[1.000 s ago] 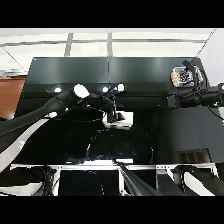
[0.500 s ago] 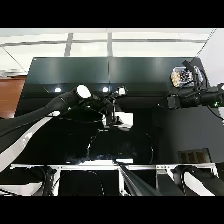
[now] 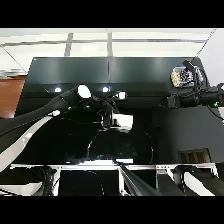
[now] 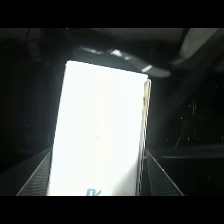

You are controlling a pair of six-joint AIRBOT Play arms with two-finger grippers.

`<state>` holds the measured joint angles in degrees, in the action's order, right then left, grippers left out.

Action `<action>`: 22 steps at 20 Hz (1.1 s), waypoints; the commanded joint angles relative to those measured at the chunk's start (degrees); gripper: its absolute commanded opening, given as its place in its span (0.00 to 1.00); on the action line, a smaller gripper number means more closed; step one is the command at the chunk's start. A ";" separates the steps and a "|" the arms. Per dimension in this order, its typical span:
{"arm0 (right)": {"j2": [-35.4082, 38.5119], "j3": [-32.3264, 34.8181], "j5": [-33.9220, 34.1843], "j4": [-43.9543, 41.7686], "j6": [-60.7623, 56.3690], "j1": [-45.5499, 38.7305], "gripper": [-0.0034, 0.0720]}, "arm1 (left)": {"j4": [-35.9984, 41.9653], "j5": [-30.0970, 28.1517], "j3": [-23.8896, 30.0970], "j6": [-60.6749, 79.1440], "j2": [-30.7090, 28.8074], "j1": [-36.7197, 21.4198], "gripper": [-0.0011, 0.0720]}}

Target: Fold the box and place the chain.

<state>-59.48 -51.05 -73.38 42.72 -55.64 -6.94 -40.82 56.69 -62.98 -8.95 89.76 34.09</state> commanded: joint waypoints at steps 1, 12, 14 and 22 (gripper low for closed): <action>0.04 -0.07 0.11 0.00 -0.04 -0.02 0.06 | -3.26 0.79 -0.07 2.05 0.04 0.35 0.99; 0.04 -0.07 0.55 0.00 -0.04 -0.02 0.06 | -21.31 -5.16 -0.17 -13.88 0.39 5.97 0.73; 0.04 -0.07 0.52 0.00 -0.04 -0.02 0.06 | -27.15 -4.50 -1.68 -24.09 -0.13 5.57 0.51; 0.04 -0.07 0.57 0.00 -0.09 -0.02 0.06 | -43.63 2.25 -10.95 -59.28 -1.68 -22.18 0.51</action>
